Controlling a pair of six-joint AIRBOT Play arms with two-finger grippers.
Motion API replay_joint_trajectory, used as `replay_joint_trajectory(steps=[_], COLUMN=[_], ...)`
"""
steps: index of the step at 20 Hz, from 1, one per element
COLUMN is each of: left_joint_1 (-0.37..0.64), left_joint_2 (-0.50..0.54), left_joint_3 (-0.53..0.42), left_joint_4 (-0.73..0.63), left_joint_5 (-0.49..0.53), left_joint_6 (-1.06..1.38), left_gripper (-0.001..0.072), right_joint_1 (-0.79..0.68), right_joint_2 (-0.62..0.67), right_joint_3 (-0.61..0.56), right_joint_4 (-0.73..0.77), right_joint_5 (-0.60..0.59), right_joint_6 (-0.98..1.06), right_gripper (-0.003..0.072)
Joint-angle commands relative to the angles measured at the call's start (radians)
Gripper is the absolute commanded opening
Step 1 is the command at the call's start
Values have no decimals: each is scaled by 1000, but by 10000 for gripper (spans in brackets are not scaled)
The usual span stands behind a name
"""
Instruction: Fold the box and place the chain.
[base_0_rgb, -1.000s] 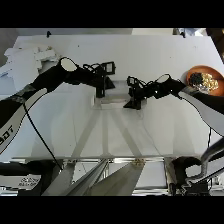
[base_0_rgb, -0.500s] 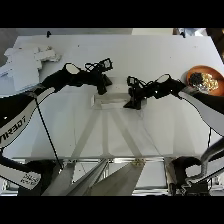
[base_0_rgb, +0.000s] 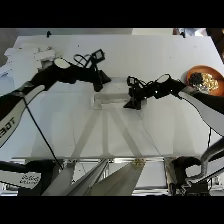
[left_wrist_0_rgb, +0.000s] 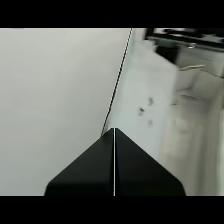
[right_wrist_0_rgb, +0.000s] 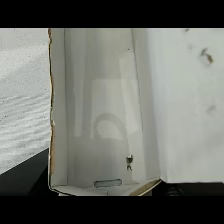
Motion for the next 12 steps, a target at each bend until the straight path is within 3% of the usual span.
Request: replay_joint_trajectory(steps=[1,3,5,8,12], left_joint_1=[82,101,96,79,33], left_joint_2=[58,53,41,18,-4], left_joint_3=[0,0,-6,-32,-36], left_joint_4=[-3,101,187,190,357], left_joint_5=[-330,-409,-376,-303,-226], left_joint_6=[0,-47,-159,-179,-251], left_gripper=[6,4,3,2,0], right_joint_1=[0,0,0,0,0], right_joint_2=[-1,-1,-1,-1,-1], right_joint_3=[0,0,0,0,0], right_joint_4=[0,0,0,0,0], right_joint_5=[0,0,0,0,0], right_joint_6=[0,0,0,0,0], right_gripper=[375,375,375,375,375])
